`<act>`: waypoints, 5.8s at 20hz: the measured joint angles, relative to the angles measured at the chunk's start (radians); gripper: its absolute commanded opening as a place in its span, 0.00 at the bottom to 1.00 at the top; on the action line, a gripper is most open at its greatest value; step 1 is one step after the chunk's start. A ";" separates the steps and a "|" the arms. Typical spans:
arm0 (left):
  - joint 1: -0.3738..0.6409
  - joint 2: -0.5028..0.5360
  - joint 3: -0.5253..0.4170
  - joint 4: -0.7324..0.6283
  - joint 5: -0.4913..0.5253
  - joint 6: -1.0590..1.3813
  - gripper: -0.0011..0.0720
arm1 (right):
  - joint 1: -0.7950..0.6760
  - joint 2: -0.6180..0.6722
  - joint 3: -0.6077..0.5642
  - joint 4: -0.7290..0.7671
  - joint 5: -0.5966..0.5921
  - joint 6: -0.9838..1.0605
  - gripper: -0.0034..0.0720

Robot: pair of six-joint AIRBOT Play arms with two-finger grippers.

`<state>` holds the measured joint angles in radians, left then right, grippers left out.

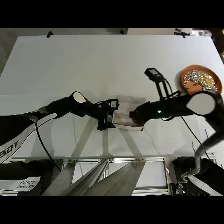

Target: Fold the box and place the chain.

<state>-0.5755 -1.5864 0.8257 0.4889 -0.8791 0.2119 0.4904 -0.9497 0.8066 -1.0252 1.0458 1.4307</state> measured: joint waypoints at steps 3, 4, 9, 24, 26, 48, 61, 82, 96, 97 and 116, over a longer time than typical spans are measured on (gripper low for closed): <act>0.000 0.000 0.000 0.000 0.000 0.000 0.48 | 0.027 -0.105 -0.002 -0.007 -0.016 0.007 0.06; 0.000 0.000 0.000 0.000 0.000 0.000 0.48 | 0.034 -0.137 -0.002 -0.007 -0.027 0.010 0.06; 0.000 0.000 0.000 0.000 0.000 0.000 0.48 | 0.052 -0.250 -0.002 0.002 -0.062 0.010 0.07; 0.000 0.000 0.000 0.000 0.000 0.000 0.48 | 0.036 -0.233 -0.002 0.008 -0.111 0.009 0.46; 0.000 0.000 0.000 0.000 0.000 0.000 0.48 | 0.020 -0.199 -0.002 0.006 -0.105 0.008 0.46; 0.000 0.000 0.000 0.000 0.000 0.000 0.48 | -0.657 -0.232 -0.003 -0.544 -0.267 0.480 0.46; 0.000 0.000 0.000 0.000 0.000 0.000 0.48 | -0.665 -0.459 -0.003 -0.668 -0.558 0.676 0.14; 0.000 0.000 0.000 0.000 0.000 0.000 0.48 | -0.490 0.181 -0.003 -0.623 -0.141 0.226 0.06; 0.000 0.000 0.000 0.000 0.000 0.000 0.48 | -0.281 0.377 -0.003 -0.021 0.055 0.016 0.06; 0.000 0.000 0.000 0.000 0.000 0.000 0.48 | -0.246 0.340 -0.003 -0.008 0.048 0.010 0.06; 0.000 0.000 0.000 0.000 0.000 0.000 0.48 | 0.063 -0.323 -0.003 0.027 -0.123 -0.018 0.08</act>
<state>-0.5755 -1.5864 0.8257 0.4889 -0.8791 0.2123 0.5537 -1.2724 0.8036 -0.9981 0.9226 1.4124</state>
